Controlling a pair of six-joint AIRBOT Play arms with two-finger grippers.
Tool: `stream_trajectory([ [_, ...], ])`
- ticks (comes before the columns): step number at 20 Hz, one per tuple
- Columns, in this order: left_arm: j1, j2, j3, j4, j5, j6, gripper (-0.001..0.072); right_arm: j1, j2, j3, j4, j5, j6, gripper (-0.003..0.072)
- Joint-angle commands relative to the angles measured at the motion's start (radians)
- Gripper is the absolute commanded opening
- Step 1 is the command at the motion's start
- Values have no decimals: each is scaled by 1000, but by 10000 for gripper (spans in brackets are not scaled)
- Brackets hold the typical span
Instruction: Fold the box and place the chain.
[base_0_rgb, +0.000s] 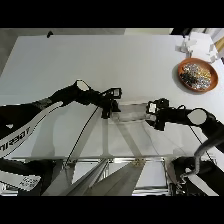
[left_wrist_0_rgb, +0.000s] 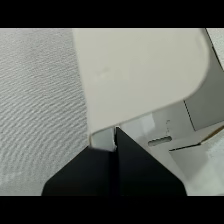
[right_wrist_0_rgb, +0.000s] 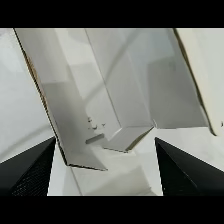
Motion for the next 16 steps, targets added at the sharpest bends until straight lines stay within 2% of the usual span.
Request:
stream_trajectory([
  [1,0,0,1,0,0,0,13,-48,-34,6,83,32,-128,683],
  [7,0,0,0,0,0,0,13,-100,-129,48,186,96,-271,683],
  [11,0,0,1,0,0,0,13,-153,-220,118,189,181,-273,683],
  [16,0,0,1,0,0,0,13,-208,-232,121,195,233,-342,683],
])
